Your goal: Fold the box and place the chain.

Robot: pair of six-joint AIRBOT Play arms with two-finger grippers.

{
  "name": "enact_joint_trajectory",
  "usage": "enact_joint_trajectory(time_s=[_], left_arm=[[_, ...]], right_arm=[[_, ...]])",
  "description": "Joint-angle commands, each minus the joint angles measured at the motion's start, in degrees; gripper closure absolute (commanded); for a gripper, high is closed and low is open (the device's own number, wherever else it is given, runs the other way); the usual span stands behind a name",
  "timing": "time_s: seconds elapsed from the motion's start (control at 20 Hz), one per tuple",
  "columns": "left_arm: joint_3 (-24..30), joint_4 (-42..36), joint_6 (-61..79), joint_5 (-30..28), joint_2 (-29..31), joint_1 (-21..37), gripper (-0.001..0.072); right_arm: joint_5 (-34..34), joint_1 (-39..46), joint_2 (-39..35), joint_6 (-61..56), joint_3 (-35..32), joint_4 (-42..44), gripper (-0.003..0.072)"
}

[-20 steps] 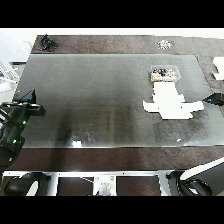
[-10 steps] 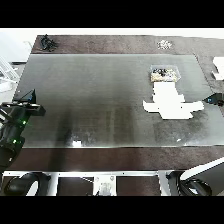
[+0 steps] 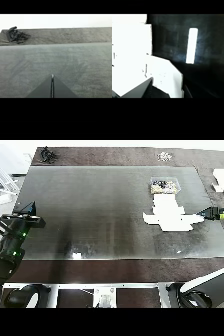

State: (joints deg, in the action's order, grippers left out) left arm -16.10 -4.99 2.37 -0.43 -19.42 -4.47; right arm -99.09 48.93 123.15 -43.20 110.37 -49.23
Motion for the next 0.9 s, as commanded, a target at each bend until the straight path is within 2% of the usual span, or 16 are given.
enact_joint_trajectory(time_s=[0.0,0.25,0.4,0.45,0.5,0.65,0.85], left_arm=[[0.0,0.0,0.0,0.0,0.0,0.0,0.0690],[0.0,0.0,0.0,0.0,0.0,0.0,0.0690],[0.0,0.0,0.0,0.0,0.0,0.0,0.0690],[0.0,0.0,0.0,0.0,0.0,0.0,0.0690],[0.0,0.0,0.0,0.0,0.0,0.0,0.0690],[0.0,0.0,0.0,0.0,0.0,0.0,0.0690],[0.0,0.0,0.0,0.0,0.0,0.0,0.0690]], right_arm=[[-2.2,-0.7,1.5,-0.5,-0.3,1.0,0.0248],[-2.2,-3.0,2.0,-0.3,-0.8,1.0,0.0285],[-3.5,-3.8,2.0,-0.2,-0.8,1.0,0.0498],[-5.0,-3.9,2.0,0.0,-0.8,1.0,0.0634],[-6.5,-3.9,2.0,0.2,-0.8,1.0,0.0673],[-6.5,-4.0,0.8,-1.2,-1.8,2.9,0.0677],[-6.4,-6.1,-6.9,2.2,-12.3,6.4,0.0678]])
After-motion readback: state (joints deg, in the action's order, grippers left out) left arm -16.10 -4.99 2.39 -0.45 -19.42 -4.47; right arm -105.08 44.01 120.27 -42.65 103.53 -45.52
